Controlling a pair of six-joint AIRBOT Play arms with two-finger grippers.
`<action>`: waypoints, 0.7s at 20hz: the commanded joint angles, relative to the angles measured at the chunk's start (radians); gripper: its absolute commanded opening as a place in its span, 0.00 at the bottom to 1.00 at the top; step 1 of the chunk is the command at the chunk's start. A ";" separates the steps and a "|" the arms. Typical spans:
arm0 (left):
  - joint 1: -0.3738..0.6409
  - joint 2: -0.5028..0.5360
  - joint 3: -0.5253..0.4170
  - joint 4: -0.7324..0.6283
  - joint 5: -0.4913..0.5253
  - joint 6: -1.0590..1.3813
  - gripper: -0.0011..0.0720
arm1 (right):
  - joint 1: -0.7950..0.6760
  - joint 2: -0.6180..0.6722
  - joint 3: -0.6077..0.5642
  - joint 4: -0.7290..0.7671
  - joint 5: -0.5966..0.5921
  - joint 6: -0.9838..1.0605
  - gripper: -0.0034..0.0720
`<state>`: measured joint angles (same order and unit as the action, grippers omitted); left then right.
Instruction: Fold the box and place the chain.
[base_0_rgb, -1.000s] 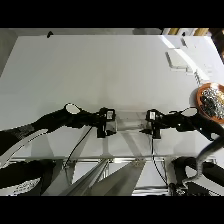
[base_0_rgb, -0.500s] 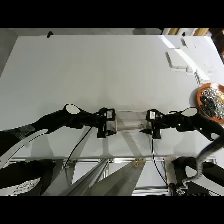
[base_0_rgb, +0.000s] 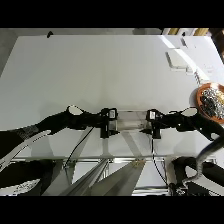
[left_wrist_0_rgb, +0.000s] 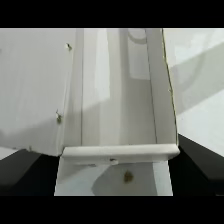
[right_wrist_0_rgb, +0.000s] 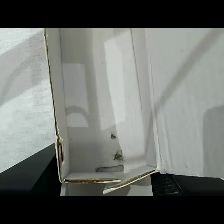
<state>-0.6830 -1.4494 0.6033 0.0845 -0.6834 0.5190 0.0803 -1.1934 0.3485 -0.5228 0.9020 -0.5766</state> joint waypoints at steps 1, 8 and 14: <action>-0.006 -0.004 0.000 -0.027 0.014 0.023 0.96 | 0.000 0.001 0.000 0.000 0.000 0.000 0.59; -0.006 -0.009 0.000 -0.025 0.013 0.023 0.68 | 0.000 0.001 0.000 0.000 0.000 0.000 0.59; -0.010 -0.008 0.000 -0.018 0.014 0.019 0.30 | 0.000 0.001 0.000 0.000 0.000 0.000 0.59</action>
<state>-0.6926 -1.4574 0.6033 0.0628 -0.6708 0.5423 0.0799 -1.1934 0.3485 -0.5228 0.9001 -0.5766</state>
